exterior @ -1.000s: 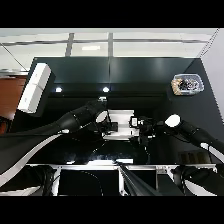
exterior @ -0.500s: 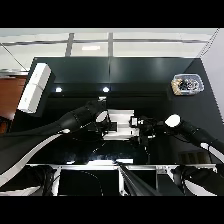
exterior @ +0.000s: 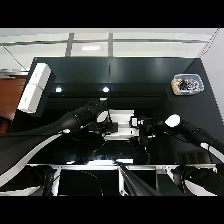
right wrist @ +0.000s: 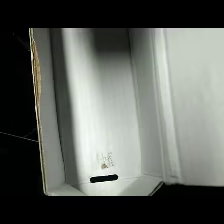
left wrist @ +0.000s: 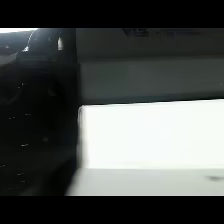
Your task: Fold the box and place the chain.
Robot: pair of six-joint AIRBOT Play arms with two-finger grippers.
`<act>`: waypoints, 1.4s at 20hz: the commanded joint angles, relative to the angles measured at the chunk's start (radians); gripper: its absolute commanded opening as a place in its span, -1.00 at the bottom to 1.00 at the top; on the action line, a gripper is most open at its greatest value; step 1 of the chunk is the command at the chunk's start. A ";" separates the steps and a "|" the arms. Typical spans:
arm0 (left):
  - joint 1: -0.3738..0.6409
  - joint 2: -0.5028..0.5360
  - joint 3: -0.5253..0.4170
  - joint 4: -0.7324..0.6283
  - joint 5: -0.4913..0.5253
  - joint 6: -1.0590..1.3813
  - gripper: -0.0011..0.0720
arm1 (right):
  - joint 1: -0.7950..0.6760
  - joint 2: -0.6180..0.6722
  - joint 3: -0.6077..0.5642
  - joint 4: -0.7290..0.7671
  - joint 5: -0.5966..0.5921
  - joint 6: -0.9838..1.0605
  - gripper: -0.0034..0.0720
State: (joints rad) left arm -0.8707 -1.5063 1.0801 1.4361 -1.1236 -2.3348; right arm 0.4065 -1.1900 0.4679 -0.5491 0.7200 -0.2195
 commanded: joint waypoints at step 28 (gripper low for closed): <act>0.014 -0.002 0.018 0.091 -0.011 0.053 -0.90 | 0.001 0.127 0.009 -0.074 0.037 0.071 -0.18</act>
State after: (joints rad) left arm -0.8574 -1.5070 1.0973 1.5295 -1.1374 -2.2814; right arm 0.4065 -1.0554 0.4770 -0.6651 0.7616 -0.1215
